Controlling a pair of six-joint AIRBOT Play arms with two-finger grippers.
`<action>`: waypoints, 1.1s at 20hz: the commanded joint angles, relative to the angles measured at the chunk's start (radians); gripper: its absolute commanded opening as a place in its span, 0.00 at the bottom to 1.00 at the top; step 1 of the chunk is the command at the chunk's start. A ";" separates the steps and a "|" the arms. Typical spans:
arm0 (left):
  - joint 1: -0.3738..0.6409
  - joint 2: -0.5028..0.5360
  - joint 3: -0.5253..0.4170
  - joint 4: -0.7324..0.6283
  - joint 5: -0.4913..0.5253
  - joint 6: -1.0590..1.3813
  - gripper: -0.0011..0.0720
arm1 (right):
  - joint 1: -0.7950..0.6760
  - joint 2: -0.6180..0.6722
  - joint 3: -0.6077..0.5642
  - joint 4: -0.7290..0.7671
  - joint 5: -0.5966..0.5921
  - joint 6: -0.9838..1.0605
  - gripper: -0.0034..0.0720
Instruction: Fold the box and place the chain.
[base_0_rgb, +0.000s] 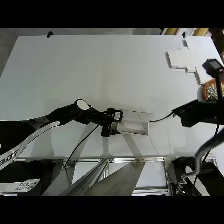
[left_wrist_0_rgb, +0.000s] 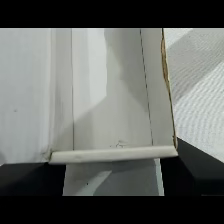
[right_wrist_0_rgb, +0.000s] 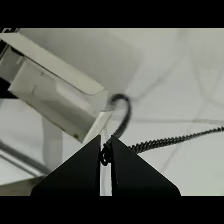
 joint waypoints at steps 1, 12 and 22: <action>0.001 0.000 0.001 0.000 0.000 0.000 0.20 | 0.061 0.066 -0.076 0.002 0.010 0.021 0.08; 0.001 0.000 0.001 0.000 0.000 0.000 0.20 | 0.061 0.083 -0.254 0.419 -0.218 -0.204 0.08; 0.001 0.000 0.001 0.000 0.000 0.000 0.20 | 0.240 -0.021 -0.275 0.593 -0.362 -0.494 0.08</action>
